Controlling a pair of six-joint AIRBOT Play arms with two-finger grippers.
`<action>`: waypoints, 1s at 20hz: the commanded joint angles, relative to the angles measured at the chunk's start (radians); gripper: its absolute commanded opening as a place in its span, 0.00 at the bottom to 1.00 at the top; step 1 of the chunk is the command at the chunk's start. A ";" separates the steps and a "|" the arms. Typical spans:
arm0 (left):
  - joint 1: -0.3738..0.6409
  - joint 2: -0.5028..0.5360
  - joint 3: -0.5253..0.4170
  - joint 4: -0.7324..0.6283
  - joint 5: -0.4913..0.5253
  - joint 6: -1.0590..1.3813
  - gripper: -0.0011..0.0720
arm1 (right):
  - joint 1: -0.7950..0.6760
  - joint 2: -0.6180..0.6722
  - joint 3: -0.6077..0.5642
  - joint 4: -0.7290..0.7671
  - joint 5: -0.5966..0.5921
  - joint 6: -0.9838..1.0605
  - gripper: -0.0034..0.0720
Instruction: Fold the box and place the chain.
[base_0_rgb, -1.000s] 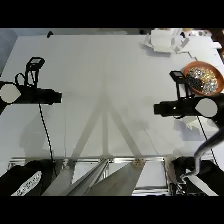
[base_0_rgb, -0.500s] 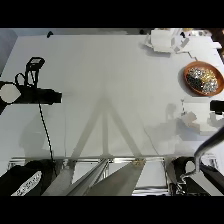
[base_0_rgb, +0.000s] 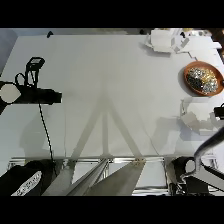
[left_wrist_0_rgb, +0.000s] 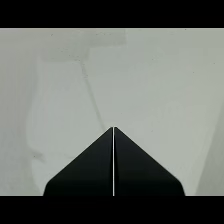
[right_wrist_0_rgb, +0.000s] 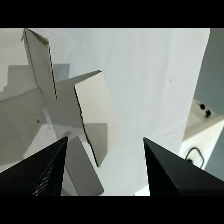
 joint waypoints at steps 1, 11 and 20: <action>0.001 0.001 0.000 0.000 0.000 0.000 0.02 | -0.002 -0.083 0.001 -0.039 -0.028 0.018 0.70; 0.001 0.000 0.000 0.000 0.000 0.000 0.02 | 0.092 -0.083 0.001 -0.026 0.029 0.007 0.06; 0.001 0.000 0.000 0.000 0.000 0.000 0.02 | 0.555 0.380 -0.182 0.694 -0.223 0.001 0.06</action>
